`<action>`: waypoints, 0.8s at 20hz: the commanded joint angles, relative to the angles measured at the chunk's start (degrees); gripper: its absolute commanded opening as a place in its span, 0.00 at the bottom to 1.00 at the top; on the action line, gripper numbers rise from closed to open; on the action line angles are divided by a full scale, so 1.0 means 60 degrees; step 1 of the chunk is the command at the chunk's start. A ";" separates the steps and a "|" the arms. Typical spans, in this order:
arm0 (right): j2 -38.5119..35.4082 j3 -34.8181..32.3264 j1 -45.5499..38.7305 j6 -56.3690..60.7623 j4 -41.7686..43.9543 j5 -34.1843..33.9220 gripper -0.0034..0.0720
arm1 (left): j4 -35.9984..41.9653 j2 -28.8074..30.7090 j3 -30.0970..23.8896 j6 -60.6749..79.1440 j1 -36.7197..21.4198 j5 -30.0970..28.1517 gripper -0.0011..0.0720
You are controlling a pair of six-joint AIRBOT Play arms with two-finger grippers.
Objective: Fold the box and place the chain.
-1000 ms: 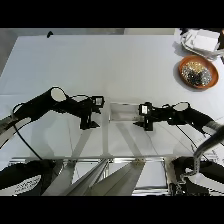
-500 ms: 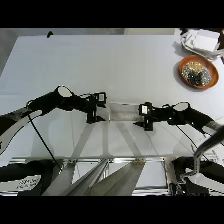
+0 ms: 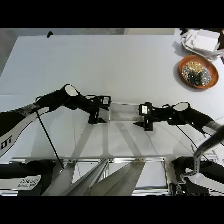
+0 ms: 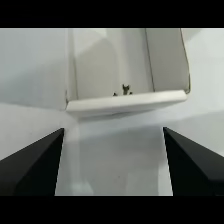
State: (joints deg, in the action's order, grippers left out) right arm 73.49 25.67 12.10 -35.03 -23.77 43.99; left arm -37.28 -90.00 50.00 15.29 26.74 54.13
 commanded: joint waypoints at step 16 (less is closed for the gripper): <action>-0.0007 0.0011 -0.0004 0.0004 0.0004 0.0000 0.60 | 0.1424 -0.0594 0.0022 0.0270 0.0798 -0.0586 0.93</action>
State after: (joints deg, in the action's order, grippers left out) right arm 73.49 25.67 12.10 -35.11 -23.77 44.01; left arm -29.19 -93.03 50.17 17.04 31.16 51.75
